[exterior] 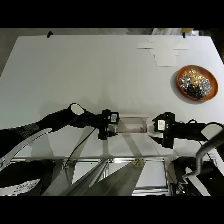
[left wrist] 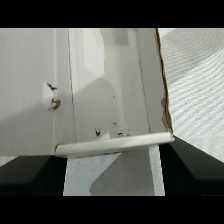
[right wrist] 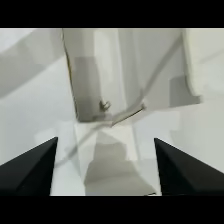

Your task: Fold the box and place the chain.

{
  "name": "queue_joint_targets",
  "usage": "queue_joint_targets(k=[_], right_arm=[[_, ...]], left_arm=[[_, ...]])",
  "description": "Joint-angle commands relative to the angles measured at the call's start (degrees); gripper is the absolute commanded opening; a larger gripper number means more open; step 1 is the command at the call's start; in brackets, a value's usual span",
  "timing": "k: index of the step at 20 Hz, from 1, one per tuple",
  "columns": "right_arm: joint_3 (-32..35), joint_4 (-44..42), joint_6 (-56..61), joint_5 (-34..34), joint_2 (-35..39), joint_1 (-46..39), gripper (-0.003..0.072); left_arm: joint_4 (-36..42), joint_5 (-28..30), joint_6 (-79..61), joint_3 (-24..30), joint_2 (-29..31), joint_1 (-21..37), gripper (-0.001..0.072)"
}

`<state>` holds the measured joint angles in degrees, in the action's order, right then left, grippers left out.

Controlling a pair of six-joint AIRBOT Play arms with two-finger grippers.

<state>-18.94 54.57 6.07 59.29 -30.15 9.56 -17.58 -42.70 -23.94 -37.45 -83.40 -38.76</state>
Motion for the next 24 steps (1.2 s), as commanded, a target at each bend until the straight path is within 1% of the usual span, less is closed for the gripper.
queue_joint_targets(k=[1,2,3,4,6,10,13,15,18,24], right_arm=[[-0.3,-11.3,1.2,-0.9,6.3,0.0,0.0377],[-0.3,-16.6,-0.7,-1.0,6.4,0.0,0.01],[-0.3,-20.9,-4.1,-1.2,6.0,0.0,0.0019],[-0.3,-23.5,-6.8,-2.2,5.3,0.0,0.002],[-0.3,-24.5,-7.9,-5.7,2.5,0.0,0.002],[-0.3,-24.5,-7.9,-14.0,-8.5,0.0,0.002],[-0.3,-24.5,-7.7,-16.7,-16.7,0.0,0.002],[-0.3,-25.0,-7.3,-18.9,-20.3,0.0,0.0021],[-0.3,-25.0,-4.4,-21.6,-23.9,0.0,0.0021],[-0.3,-25.1,-4.3,-20.7,-24.9,0.0,0.0021]], left_arm=[[0.0,0.0,-0.1,0.0,0.0,0.0,0.0207],[0.0,0.0,-0.1,0.0,0.0,0.0,0.0207],[0.0,0.0,-0.1,0.0,0.0,0.0,0.0207],[0.0,0.0,0.0,0.0,0.0,0.0,0.0207],[0.0,0.0,-0.1,0.0,0.0,0.0,0.0207],[0.0,0.0,-0.1,0.0,0.0,0.0,0.0207],[0.0,0.0,-0.1,0.0,0.0,0.0,0.0207],[0.0,0.0,-0.1,0.0,0.0,0.0,0.0207],[0.0,0.0,0.0,0.0,0.0,0.0,0.0207],[0.0,0.0,-0.1,0.0,0.0,0.0,0.0207]])
